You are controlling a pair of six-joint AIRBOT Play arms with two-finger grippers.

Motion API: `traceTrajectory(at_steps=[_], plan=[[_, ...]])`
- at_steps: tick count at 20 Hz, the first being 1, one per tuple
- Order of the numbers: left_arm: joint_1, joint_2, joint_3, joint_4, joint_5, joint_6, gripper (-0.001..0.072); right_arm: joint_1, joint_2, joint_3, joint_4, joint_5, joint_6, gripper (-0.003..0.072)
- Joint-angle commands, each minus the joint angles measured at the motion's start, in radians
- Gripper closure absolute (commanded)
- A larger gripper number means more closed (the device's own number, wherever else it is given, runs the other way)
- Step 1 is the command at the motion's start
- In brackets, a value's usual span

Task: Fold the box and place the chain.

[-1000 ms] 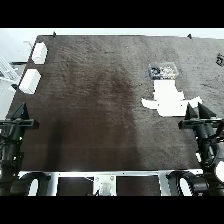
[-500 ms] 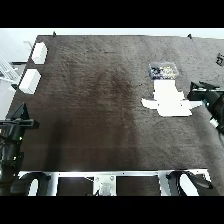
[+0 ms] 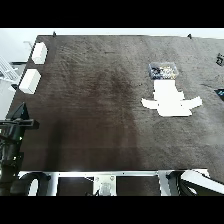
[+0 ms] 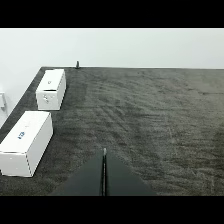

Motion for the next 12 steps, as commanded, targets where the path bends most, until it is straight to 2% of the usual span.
traceTrajectory(at_steps=[1,4,8,12], plan=[[0.0,0.0,-0.001,0.0,0.0,0.0,0.0687,-0.041,-0.2,0.269,-0.136,0.257,0.066,0.0309],[0.0,0.0,-0.001,0.0,0.002,0.0,0.0687,-0.015,-0.383,0.471,-0.166,0.405,0.073,0.0311],[0.0,0.0,-0.001,0.0,0.001,0.0,0.0687,0.066,-0.586,0.716,-0.366,0.49,0.088,0.0258],[0.0,0.0,-0.001,0.0,0.0,0.0,0.0687,0.13,-0.708,0.807,-0.389,0.507,0.071,0.0251]])
